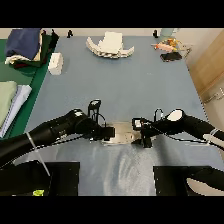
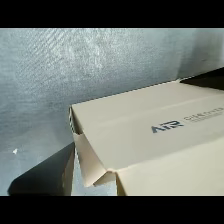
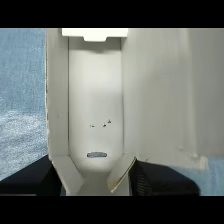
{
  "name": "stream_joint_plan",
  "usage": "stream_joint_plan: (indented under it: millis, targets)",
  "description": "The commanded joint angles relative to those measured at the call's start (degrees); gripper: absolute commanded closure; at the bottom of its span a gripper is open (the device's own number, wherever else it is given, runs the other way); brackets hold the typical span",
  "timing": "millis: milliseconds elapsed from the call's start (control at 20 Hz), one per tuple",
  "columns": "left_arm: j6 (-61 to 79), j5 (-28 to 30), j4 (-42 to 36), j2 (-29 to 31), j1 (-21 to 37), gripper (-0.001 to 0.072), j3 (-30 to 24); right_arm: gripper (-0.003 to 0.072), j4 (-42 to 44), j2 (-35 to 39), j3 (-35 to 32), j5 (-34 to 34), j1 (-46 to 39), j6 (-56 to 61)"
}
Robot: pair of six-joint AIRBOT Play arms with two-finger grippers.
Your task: Fold the box.
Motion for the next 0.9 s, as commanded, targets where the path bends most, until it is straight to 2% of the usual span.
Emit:
stream_joint_plan:
  millis: [0, 150, 350, 400, 450, 550, 600, 850]
  targets:
    - [-7.78, -6.29, 6.71, -6.27, -3.82, 0.0352, 5.62, 0.0172, 0.04, 0.04, 0.04, 0.00, -0.02, 0.02]
    - [-10.47, -9.40, 8.04, -10.25, -4.22, 0.0352, 8.66, 0.0172, 0.04, 0.04, 0.04, 0.00, -0.02, 0.02]
    - [-11.41, -9.64, 9.46, -12.83, -4.22, 0.0373, 10.10, 0.0172, 0.02, 0.04, 0.04, 0.00, -0.02, 0.02]
    - [-11.76, -9.68, 9.46, -13.31, -4.22, 0.0397, 10.10, 0.0172, 0.04, 0.04, 0.04, 0.00, -0.02, 0.02]
    - [-11.78, -9.62, 9.49, -13.73, -4.22, 0.0517, 10.10, 0.0172, 0.02, 0.04, 0.04, 0.00, -0.02, 0.02]
    - [-12.37, -9.57, 9.44, -14.05, -4.24, 0.0615, 10.12, 0.0172, 0.02, 0.04, 0.04, 0.00, -0.02, 0.02]
    - [-12.41, -9.57, 9.49, -14.01, -4.24, 0.0695, 10.16, 0.0172, 0.04, 0.04, 0.04, 0.00, -0.02, 0.02]
    - [-14.40, -11.72, 9.70, -13.99, -4.22, 0.0694, 10.29, 0.0172, 0.02, 0.04, 0.04, 0.00, -0.02, 0.02]
